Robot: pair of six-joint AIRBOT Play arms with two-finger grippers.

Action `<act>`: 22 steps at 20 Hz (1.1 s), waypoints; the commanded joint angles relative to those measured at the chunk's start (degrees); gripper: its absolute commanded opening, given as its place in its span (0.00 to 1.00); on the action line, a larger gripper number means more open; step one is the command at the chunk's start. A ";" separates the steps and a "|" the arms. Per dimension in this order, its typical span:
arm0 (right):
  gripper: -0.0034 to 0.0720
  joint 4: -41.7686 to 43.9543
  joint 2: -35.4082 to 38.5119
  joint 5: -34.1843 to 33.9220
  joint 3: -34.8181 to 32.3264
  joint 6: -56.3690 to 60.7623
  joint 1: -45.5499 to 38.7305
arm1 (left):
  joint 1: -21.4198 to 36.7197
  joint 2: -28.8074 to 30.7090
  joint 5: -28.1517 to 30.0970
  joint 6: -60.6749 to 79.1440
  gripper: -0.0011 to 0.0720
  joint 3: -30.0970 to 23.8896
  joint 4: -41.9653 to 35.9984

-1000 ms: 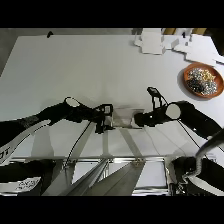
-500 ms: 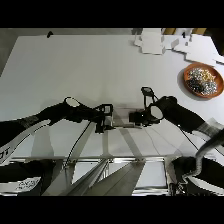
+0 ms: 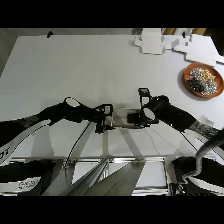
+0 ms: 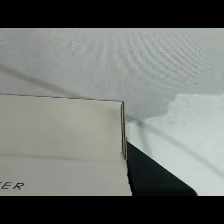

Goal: Fold the box and place the chain.

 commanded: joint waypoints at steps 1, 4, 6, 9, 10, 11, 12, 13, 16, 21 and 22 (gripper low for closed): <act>0.15 -0.37 -0.17 0.15 0.11 0.52 0.20 | 0.02 0.00 0.00 -0.04 0.07 0.02 0.00; 0.06 -0.37 -0.17 0.13 0.11 0.52 0.20 | 0.02 0.00 0.02 -0.04 0.07 0.02 0.00; 0.10 -0.35 -0.15 -0.15 0.13 0.42 0.20 | 0.02 0.00 0.00 -0.04 0.07 0.02 0.00; 0.40 -0.59 0.07 0.11 0.72 0.28 0.20 | 0.02 0.00 0.02 -0.02 0.07 0.02 0.00; 0.40 -0.83 0.44 -0.04 0.83 0.31 0.20 | 0.02 0.00 0.00 -0.02 0.07 0.02 0.00; 0.40 -1.27 1.09 -0.11 0.83 0.31 0.20 | 0.02 0.00 0.00 -0.04 0.07 0.02 0.00; 0.40 -2.01 1.64 -0.07 0.83 0.31 0.17 | 0.02 0.00 0.02 -0.04 0.07 0.02 0.00; 0.40 -2.84 2.16 0.17 0.83 0.31 0.13 | 0.02 0.00 0.02 -0.04 0.07 0.02 0.00; 0.40 -3.61 2.62 2.03 0.83 0.31 0.13 | 0.02 0.00 0.02 -0.04 0.07 0.02 0.00; 0.40 -3.98 2.10 2.67 0.83 0.31 0.13 | 0.02 0.00 0.02 -0.04 0.07 0.02 0.00; 0.40 -3.93 1.40 2.75 0.83 0.31 0.13 | 0.02 0.00 0.02 -0.04 0.07 0.02 0.00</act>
